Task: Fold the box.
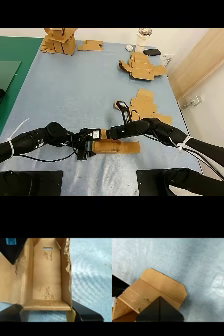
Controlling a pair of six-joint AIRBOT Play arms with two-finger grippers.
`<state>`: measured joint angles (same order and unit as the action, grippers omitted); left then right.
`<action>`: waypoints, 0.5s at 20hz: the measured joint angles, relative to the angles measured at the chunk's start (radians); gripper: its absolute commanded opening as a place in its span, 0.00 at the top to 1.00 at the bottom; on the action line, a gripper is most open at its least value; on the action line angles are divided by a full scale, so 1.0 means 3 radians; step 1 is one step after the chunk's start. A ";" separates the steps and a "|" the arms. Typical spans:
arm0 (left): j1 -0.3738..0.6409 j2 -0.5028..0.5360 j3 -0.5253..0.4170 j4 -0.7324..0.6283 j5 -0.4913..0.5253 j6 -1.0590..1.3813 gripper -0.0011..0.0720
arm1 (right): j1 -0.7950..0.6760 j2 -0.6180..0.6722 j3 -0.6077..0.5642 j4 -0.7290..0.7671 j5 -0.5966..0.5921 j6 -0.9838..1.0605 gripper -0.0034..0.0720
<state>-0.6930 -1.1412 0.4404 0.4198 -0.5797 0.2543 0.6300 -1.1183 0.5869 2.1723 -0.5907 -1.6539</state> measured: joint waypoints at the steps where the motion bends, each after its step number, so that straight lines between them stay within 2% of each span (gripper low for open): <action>1: 0.0000 0.0000 0.0000 0.0000 0.0000 0.0000 0.16 | -0.0001 0.0020 0.0020 -0.0034 -0.0001 -0.0057 0.95; 3: 0.0000 0.0000 -0.0001 -0.0001 0.0001 -0.0001 0.16 | -0.0001 0.0130 0.0092 -0.0172 -0.0005 -0.0140 0.95; 6: 0.0000 0.0000 0.0000 -0.0003 0.0001 -0.0001 0.16 | -0.0001 0.0455 0.0186 -0.0593 -0.0216 -0.0179 0.95; 10: 0.0000 0.0000 -0.0001 -0.0003 0.0003 -0.0001 0.16 | 0.0010 0.1074 0.0163 -0.1158 -0.0992 -0.0113 0.95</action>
<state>-0.6930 -1.1412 0.4400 0.4191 -0.5789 0.2539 0.6331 -0.7959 0.6357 1.8248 -0.8883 -1.6878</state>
